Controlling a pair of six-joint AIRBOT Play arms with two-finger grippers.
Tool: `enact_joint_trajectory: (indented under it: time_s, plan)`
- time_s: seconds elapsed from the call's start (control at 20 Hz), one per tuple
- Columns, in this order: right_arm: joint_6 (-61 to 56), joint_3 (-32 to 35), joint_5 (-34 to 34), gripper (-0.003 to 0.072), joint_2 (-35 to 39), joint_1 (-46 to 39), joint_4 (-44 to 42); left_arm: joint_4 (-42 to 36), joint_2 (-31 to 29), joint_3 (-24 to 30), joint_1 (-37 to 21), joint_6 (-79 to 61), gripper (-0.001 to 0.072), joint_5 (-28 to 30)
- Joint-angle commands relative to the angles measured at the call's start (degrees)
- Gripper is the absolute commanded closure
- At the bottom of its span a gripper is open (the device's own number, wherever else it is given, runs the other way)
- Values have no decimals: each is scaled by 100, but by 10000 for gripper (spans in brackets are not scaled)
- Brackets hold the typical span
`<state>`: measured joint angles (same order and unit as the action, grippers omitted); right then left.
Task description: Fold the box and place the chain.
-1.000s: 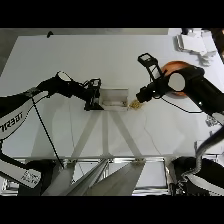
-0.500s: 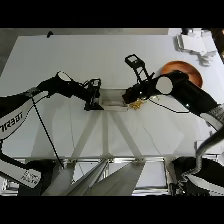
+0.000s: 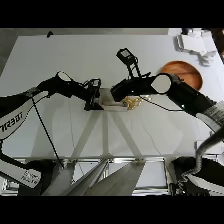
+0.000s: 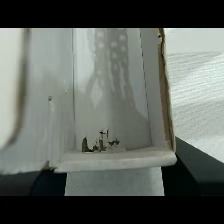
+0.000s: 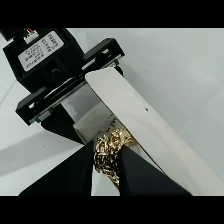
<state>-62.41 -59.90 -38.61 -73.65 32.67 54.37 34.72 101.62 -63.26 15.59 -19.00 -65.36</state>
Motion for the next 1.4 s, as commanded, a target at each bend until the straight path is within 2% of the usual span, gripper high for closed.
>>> enact_joint_trajectory:
  time_s: [0.0,0.05,0.3,0.55,0.65,0.7,0.8,0.95,1.0,1.05,1.2,1.35]
  plan:
    - [146,-2,31,392,-46,7,227,2,-2,-4,-2,-2,498,0]
    - [146,-2,26,323,-39,7,299,2,-2,-4,-2,-2,498,0]
    - [343,-2,-85,323,393,-205,1001,2,-2,-4,-2,-2,498,0]
    - [1611,31,-1244,323,623,-1567,1003,2,-2,-4,-2,-2,498,0]
    - [2164,164,-1342,307,472,-2033,944,2,-2,-4,-2,-2,498,2]
    - [2643,264,-1314,245,372,-2201,835,2,-4,-4,-2,-2,498,0]
    - [3807,369,-1394,205,79,-2356,560,2,-2,-4,-2,-2,498,0]
    - [5460,372,-1469,202,-518,-2334,-221,2,-2,-4,-2,-2,498,0]
    - [5936,374,-1469,166,-737,-2321,-549,2,-2,-4,-2,-2,498,0]
    - [6358,372,-1456,89,-918,-2302,-726,2,-2,-4,-2,-2,498,0]
    - [7340,374,-1506,79,-1316,-2124,-793,2,-2,-4,-2,-2,498,0]
    - [7608,387,-1729,79,-1502,-1941,-813,2,-2,-4,-2,-2,498,0]
